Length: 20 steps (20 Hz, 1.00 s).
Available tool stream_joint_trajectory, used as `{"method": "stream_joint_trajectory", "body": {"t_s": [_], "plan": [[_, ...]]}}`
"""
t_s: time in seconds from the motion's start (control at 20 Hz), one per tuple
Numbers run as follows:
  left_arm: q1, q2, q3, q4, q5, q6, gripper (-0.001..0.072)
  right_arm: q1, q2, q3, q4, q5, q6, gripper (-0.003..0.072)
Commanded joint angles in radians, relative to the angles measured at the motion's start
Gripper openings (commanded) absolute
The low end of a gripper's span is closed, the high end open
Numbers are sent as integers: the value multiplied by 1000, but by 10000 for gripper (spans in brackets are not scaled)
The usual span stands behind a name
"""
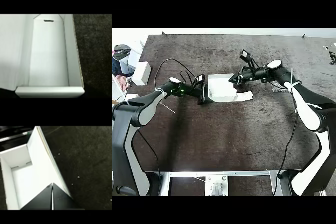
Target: Fold the box and place the chain.
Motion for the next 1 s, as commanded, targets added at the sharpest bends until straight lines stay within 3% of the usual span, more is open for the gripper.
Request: {"method": "stream_joint_trajectory", "body": {"t_s": [0.0,0.7,0.95], "plan": [[0,0,0,0,0,0,229,10,-38,0,12,-81,-13,8],[0,0,0,0,0,0,229,6,-49,-1,-91,-73,-8,8],[0,0,0,0,0,0,229,-14,78,-1,-117,54,70,10]]}}
